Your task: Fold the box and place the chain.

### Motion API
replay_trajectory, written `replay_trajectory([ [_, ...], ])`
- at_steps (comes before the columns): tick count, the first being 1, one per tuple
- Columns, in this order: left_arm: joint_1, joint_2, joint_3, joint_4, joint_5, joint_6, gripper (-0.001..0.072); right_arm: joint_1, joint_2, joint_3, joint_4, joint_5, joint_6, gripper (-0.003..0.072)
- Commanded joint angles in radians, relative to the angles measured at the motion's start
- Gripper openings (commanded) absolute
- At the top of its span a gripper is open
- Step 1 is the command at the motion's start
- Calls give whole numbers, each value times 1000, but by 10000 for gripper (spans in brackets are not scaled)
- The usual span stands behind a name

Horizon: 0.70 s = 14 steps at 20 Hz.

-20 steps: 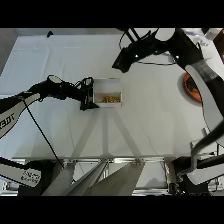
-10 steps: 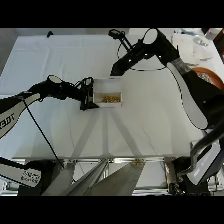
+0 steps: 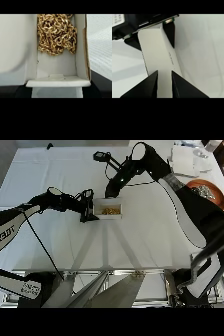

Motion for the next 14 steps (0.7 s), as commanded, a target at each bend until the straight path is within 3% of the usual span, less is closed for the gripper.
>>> replay_trajectory([
  [1, 1, 0, 1, 0, 0, 0, 393, 29, 28, -10, -82, 3, -8, 167],
  [8, 1, 0, 1, 0, 0, 0, 393, 79, 55, -123, -157, -61, -79, 273],
  [14, 1, 0, 1, 0, 0, 0, 393, 101, 199, -304, -159, -239, -185, 275],
])
